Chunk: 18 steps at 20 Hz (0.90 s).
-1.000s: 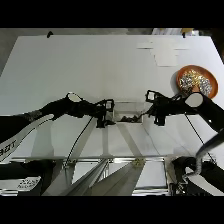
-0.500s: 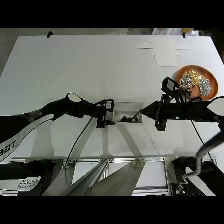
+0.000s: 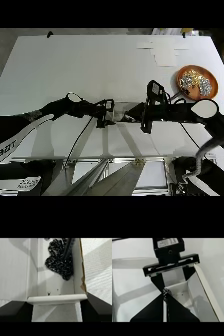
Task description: Fold the box and place the chain.
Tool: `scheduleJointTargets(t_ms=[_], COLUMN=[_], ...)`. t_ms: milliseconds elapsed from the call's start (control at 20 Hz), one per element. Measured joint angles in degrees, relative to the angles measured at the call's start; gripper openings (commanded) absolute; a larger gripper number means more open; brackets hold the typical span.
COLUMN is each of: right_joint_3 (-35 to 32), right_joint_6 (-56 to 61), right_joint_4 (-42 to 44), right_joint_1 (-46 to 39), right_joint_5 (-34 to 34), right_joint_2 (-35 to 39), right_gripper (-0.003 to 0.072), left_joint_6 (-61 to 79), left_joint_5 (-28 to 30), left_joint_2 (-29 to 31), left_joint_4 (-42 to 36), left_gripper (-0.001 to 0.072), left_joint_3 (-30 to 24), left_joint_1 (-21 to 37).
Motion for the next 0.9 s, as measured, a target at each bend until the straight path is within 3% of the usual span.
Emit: scheduleJointTargets(t_ms=[100,200,250,400,500,900], right_joint_3=[0.0,0.0,0.0,1.0,3.0,7.5], right_joint_6=[-0.1,-0.2,-0.2,-0.2,-0.2,-3.1], right_joint_4=[-1.3,-3.4,-4.5,-8.0,-10.5,-20.2], right_joint_1=[0.5,0.8,0.9,0.3,-1.9,-16.6], right_joint_5=[-0.9,-1.8,-2.1,-2.1,0.2,7.4], right_joint_2=[-2.9,-5.9,-7.0,-8.2,-7.9,-7.7], right_gripper=[0.0042,0.0241,0.0301,0.0283,0.0163,0.0155], left_joint_6=[0.0,0.0,0.0,0.0,0.0,0.0], left_joint_5=[0.0,0.0,0.0,0.0,0.0,0.0], left_joint_2=[0.0,0.0,0.0,0.0,0.0,0.0], left_joint_4=[0.0,0.0,0.0,0.0,0.0,0.0], left_gripper=[0.0253,0.0253,0.0253,0.0253,0.0253,0.0253], left_joint_3=[0.0,0.0,0.0,0.0,0.0,0.0], left_joint_1=[0.0,0.0,0.0,0.0,0.0,0.0])
